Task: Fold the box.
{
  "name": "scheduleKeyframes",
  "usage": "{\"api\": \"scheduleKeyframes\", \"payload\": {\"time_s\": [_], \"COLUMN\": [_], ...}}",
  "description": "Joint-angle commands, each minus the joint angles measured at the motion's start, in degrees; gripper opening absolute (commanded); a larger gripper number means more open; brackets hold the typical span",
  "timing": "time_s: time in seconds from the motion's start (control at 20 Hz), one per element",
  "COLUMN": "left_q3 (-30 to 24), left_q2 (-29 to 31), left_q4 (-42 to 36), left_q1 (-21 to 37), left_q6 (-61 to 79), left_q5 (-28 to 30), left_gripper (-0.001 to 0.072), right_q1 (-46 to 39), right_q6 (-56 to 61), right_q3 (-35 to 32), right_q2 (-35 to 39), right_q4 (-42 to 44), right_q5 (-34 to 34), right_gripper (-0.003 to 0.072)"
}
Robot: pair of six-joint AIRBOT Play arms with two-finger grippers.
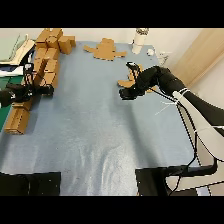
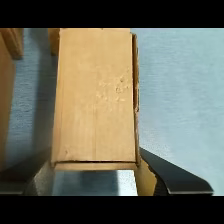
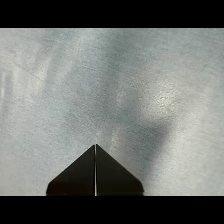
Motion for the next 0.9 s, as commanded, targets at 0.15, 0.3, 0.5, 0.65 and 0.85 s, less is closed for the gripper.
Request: {"api": "scheduleKeyframes", "payload": {"time_s": [0.15, 0.3, 0.5, 0.65, 0.85], "left_q3": [0.07, 0.07, 0.13, 0.13, 0.11], "left_q2": [4.76, 8.07, 14.84, 19.19, 21.29], "left_q4": [5.55, 9.77, 9.94, 9.86, 10.51], "left_q1": [2.34, 4.57, 4.87, 4.20, -1.99], "left_q6": [-4.63, -10.99, -12.07, -15.37, -20.28], "left_q5": [-6.21, -12.35, -23.74, -29.62, -42.16], "left_gripper": [0.0720, 0.0720, 0.0720, 0.0637, 0.0011], "right_q1": [-0.02, -0.02, -0.02, -0.02, 0.00], "right_q6": [0.02, 0.00, 0.02, 0.09, 4.22], "right_q3": [0.07, 0.07, 0.07, 0.07, 0.04], "right_q2": [0.00, 0.00, 0.00, 0.00, 0.00], "right_q4": [0.09, 0.07, 0.07, 0.74, 2.21], "right_q5": [-0.07, -0.50, -1.33, -1.77, -3.72], "right_gripper": [0.0005, 0.0024, 0.0024, 0.0022, 0.0005]}}
